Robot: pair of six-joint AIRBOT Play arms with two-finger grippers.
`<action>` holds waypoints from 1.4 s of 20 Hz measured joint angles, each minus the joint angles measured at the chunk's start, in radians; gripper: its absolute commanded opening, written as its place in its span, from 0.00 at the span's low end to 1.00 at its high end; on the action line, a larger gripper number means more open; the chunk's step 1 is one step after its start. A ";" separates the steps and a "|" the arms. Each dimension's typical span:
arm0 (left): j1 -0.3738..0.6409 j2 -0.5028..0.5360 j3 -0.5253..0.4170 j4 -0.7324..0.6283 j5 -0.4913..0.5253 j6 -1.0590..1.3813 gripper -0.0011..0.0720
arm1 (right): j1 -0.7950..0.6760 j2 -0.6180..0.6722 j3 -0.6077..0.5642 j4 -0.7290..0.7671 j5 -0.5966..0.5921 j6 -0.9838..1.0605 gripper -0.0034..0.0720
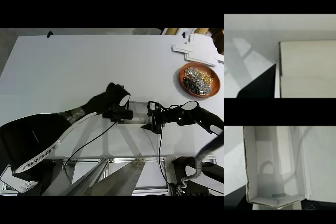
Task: Fold the box and place the chain.
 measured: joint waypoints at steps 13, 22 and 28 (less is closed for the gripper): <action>0.008 0.013 0.003 0.012 -0.015 0.018 0.52 | 0.000 0.000 0.000 -0.001 0.000 0.000 0.49; 0.144 0.235 0.002 -0.043 -0.127 0.460 0.97 | 0.000 0.000 0.000 0.000 -0.001 0.001 0.49; 0.294 0.443 -0.170 -0.190 -0.153 1.117 0.96 | 0.000 0.000 0.000 0.000 -0.001 0.001 0.49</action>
